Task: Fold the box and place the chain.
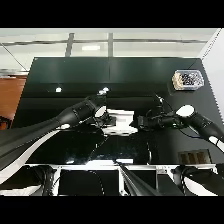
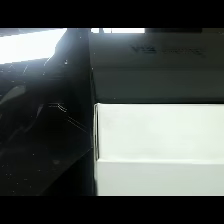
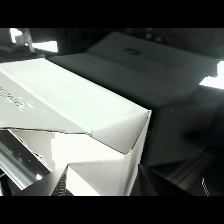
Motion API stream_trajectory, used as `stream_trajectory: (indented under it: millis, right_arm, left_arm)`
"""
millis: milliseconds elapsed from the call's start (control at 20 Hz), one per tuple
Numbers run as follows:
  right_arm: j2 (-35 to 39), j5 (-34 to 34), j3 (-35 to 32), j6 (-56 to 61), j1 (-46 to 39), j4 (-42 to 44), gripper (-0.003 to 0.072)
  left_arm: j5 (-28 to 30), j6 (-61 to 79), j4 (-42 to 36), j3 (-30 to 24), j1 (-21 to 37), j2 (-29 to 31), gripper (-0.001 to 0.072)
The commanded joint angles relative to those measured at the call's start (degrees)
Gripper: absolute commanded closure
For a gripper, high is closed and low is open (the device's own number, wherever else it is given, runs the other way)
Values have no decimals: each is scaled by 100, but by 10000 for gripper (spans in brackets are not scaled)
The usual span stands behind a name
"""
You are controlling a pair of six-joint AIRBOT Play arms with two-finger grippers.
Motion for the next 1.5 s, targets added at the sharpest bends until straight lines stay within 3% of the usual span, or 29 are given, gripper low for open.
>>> stream_trajectory:
  millis: [0,200,500,550,600,1150,1450]
  right_arm:
    - [0,-227,166,354,308,-380,205]
    - [-4,-426,837,2612,1062,-2444,204]
    - [-122,-179,1513,4262,1786,-3742,207]
    - [-205,-94,1615,4444,1873,-3969,281]
    - [-297,-11,1698,4518,1950,-4124,307]
    - [-756,363,1912,5416,2398,-5040,307]
    - [-1403,1075,2715,5932,2815,-5722,308]
  left_arm:
    - [0,0,0,2,2,-2,680]
    - [0,0,0,2,2,-2,680]
    - [2,0,0,2,2,-2,680]
    - [2,0,0,2,2,-2,680]
    - [0,0,0,2,2,-2,680]
    - [-9,0,-2,2,2,-2,680]
    - [-7,0,-2,2,2,-2,680]
